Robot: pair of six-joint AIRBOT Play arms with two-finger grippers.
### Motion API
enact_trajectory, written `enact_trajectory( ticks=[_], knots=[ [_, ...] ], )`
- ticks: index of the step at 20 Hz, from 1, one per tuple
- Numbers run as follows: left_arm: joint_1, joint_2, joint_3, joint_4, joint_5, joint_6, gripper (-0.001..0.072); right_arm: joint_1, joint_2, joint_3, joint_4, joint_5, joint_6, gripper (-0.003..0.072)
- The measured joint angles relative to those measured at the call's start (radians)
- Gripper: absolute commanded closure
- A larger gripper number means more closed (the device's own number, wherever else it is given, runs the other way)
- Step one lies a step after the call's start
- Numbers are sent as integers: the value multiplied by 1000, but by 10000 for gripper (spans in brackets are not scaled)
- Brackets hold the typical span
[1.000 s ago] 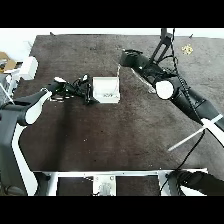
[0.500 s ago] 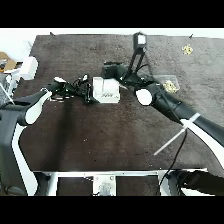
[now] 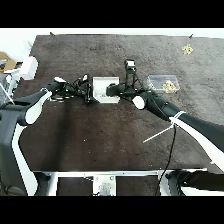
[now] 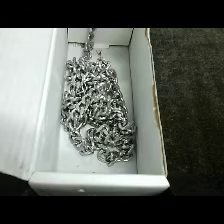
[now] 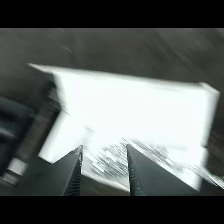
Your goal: Fold the box and place the chain.
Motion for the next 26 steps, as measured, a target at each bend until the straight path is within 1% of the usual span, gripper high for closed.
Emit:
enact_trajectory(
  ticks=[3, 5, 8, 10, 14, 18, 19, 20, 23, 26],
  knots=[
    [0, 0, 0, 0, 0, 0, 364, -109, 54, -54, -15, 75, 13, 350],
    [0, 0, 0, 0, 0, 0, 364, -193, 77, -93, -16, 100, 27, 351],
    [0, 0, 0, 0, 0, 0, 364, -316, 76, -148, -20, 109, 56, 351],
    [0, 0, 0, 0, 0, 0, 364, -367, 48, -168, -18, 87, 89, 351],
    [0, 0, 0, 0, 0, 0, 364, -412, -33, -181, 44, -35, 127, 351],
    [0, 0, 0, 0, 0, 0, 364, -414, -116, -137, 111, -121, 141, 352],
    [0, 0, 0, 0, 0, 0, 363, -407, -137, -118, 121, -129, 141, 386],
    [0, 0, 0, 0, 0, 0, 364, -403, -156, -102, 133, -137, 142, 449],
    [0, 0, 0, 0, 0, 0, 364, -397, -195, -70, 170, -152, 145, 680],
    [0, 0, 0, 0, 0, 0, 364, -388, -185, -58, 192, -155, 148, 680]
  ],
)
